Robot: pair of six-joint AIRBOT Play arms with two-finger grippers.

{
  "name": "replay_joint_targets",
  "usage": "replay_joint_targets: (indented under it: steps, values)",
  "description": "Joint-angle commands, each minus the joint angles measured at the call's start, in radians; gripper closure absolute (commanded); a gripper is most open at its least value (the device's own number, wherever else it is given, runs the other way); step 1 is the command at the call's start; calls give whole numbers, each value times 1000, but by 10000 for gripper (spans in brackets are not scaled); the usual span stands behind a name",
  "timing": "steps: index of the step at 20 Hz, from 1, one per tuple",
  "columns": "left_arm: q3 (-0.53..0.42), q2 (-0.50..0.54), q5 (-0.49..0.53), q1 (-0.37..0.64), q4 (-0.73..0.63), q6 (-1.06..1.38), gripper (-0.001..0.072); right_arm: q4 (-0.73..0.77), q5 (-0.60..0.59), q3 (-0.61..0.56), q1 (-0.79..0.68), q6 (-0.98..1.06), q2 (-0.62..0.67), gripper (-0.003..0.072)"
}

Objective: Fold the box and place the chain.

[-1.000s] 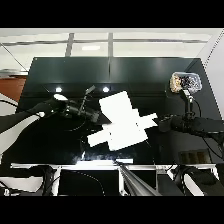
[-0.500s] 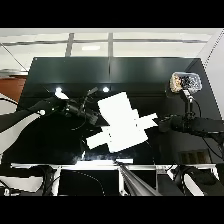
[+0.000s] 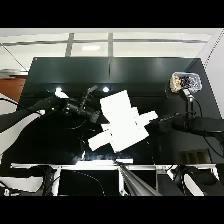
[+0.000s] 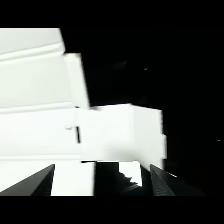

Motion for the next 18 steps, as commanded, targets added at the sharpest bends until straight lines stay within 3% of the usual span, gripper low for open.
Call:
replay_joint_targets:
  steps: [1,4,7,11,14,16,18]
  values:
    - [27,50,-29,-13,56,-1,687,-163,-10,85,-27,31,1,-20]
    - [29,204,55,-93,260,3,687,-326,46,141,-45,30,1,-21]
    - [-16,341,208,-214,379,106,684,-452,115,143,-45,29,1,-20]
    - [-27,348,340,-286,676,151,682,-362,168,143,-45,30,1,-21]
    - [-44,343,389,-275,602,203,681,-287,136,139,-28,-82,-1,-21]
    - [-92,342,464,-232,488,276,681,-282,113,135,-4,-167,-6,-21]
    - [-151,342,466,-183,340,418,681,-267,113,121,17,-203,-10,-20]
